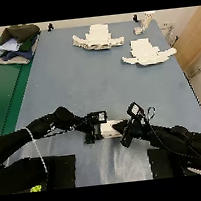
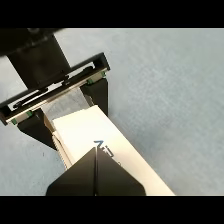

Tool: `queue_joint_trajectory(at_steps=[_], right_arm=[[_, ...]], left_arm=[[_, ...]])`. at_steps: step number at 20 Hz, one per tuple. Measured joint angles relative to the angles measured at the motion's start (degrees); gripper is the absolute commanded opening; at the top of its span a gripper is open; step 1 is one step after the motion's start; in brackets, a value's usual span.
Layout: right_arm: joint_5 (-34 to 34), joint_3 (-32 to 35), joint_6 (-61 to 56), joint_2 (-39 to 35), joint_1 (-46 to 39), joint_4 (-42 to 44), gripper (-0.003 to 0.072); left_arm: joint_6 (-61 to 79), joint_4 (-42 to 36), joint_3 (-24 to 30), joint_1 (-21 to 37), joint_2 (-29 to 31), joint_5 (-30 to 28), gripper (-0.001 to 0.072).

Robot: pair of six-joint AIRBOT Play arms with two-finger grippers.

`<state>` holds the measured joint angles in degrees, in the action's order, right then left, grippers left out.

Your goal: Fold the box.

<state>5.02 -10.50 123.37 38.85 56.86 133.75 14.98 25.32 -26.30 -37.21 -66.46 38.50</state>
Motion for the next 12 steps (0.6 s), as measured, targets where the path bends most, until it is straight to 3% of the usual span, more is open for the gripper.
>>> queue_joint_trajectory(at_steps=[12], right_arm=[[-1.2,1.2,-1.4,5.7,1.1,0.2,0.0006]], left_arm=[[0.0,0.1,0.0,0.0,0.0,0.0,0.0503]])
